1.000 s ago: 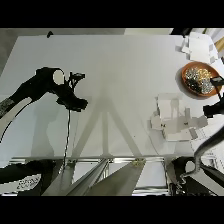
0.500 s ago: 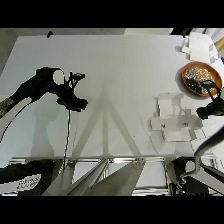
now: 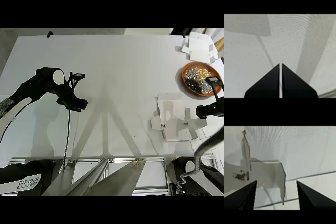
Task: Fold the box and place the chain.
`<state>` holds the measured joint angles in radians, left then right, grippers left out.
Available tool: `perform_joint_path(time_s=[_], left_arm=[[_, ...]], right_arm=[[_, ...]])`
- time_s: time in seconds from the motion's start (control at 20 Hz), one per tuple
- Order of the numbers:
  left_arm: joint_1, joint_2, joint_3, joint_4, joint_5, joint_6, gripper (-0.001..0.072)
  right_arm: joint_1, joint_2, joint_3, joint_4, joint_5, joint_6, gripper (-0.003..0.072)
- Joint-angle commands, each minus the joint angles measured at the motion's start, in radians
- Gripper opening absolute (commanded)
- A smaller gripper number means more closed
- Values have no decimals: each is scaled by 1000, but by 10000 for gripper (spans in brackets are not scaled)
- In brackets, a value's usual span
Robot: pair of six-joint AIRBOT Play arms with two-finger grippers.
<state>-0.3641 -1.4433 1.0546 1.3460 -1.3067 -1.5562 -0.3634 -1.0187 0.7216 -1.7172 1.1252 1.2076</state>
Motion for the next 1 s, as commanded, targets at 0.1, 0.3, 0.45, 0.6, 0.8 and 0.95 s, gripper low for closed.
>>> perform_joint_path(time_s=[0.1,0.3,0.45,0.6,0.8,0.95], left_arm=[[1,0,0,0,0,0,34],[1,0,0,0,0,0,34],[1,0,0,0,1,0,34],[1,0,0,0,0,0,34],[1,0,0,0,0,0,34],[1,0,0,0,0,0,34]], right_arm=[[0,-47,-71,-124,-33,73,513],[0,-95,-71,-141,-42,123,300],[0,-96,-71,-109,-34,118,12],[17,-32,-71,116,-38,-75,11],[85,103,-119,513,-49,-282,10],[184,215,-254,612,-121,-319,10]])
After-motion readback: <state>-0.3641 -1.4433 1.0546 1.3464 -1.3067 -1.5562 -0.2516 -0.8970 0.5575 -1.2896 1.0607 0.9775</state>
